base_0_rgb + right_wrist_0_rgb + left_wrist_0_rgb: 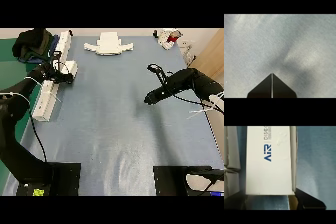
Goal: Fold the box.
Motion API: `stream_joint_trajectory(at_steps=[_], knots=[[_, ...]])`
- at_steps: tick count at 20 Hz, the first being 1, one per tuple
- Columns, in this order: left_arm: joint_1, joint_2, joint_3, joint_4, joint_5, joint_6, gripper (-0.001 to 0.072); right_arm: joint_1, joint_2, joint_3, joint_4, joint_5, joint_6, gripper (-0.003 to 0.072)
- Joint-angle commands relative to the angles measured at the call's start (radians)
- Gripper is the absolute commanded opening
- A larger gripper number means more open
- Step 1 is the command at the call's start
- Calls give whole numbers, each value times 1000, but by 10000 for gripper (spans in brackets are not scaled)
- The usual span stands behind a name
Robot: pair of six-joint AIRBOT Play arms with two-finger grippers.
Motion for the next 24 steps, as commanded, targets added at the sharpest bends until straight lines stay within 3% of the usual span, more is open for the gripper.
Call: stream_joint_trajectory(at_steps=[1, 7, 23, 24], knots=[[6, -82, 107, 51, -19, -60, 446, 0, 0, 1, 0, 0, 0, 7], [8, -139, 176, 51, -23, -81, 446, 0, 0, 1, -3, 0, 0, 7], [6, -151, 176, 47, 10, -80, 449, 0, 0, 1, -3, 0, 0, 7], [6, -151, 176, 47, 8, -80, 568, 0, 0, 1, -3, 0, 0, 7]])
